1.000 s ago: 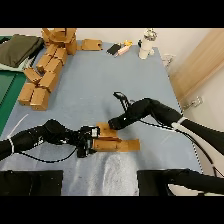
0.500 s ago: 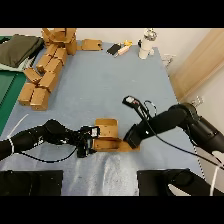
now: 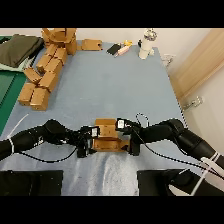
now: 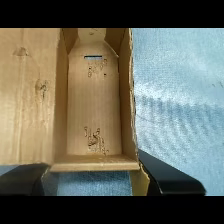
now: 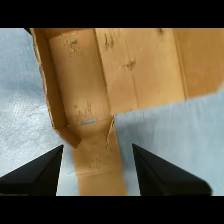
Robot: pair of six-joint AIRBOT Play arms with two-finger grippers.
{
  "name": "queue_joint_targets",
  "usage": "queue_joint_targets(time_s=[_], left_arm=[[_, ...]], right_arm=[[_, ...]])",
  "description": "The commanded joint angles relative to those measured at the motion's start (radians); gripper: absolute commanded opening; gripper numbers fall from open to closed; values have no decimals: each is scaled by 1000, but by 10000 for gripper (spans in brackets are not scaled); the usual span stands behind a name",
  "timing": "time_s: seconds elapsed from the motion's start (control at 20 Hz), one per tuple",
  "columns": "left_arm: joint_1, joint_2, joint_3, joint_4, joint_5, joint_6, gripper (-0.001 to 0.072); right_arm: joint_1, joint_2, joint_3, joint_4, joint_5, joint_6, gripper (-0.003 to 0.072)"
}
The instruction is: Fold the box.
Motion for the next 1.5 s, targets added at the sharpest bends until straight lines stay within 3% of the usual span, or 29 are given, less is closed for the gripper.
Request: queue_joint_targets(time_s=[0.0, 0.05, 0.1, 0.15, 0.3, 0.4, 0.45, 0.65, 0.75, 0.8, 1.1, 1.25, 1.3, 1.4, 1.45], left_arm=[[0, 0, 0, 0, -1, 0, 516], [0, 0, 0, 0, 0, 0, 517], [0, 0, 0, 0, 0, 0, 517], [0, 0, 0, 0, 0, 0, 517], [0, 0, 0, 0, 0, 0, 517], [0, 0, 0, 0, 0, 0, 516], [0, 0, 0, 0, 0, 0, 517], [0, 0, 0, 0, 0, 0, 517], [0, 0, 0, 0, 0, 0, 517], [0, 0, 0, 0, 0, 0, 517], [0, 0, 0, 0, 0, 0, 517], [0, 0, 0, 0, 0, 0, 517], [0, 0, 0, 0, 0, 0, 516], [0, 0, 0, 0, 0, 0, 517], [0, 0, 0, 0, 0, 0, 517]], right_arm=[[2, -50, -10, 33, 71, -219, 638], [12, -51, -10, 33, 69, -222, 584], [29, -50, -10, 33, 58, -222, 430], [45, -50, -10, 32, 52, -222, 333], [96, -53, -10, 27, 66, -222, 211], [119, -67, -10, 20, 95, -222, 201], [126, -74, -10, 20, 111, -223, 137], [127, -81, -10, 24, 156, -248, 158], [127, -85, -10, 39, 151, -248, 553], [127, -89, -10, 50, 147, -249, 640], [127, -89, -10, 53, 108, -233, 639], [126, -58, -6, -122, 65, -7, 638], [124, -36, 4, -230, 24, 118, 595], [124, 19, 42, -444, -93, 385, 362], [124, 51, 66, -562, -153, 554, 305]])
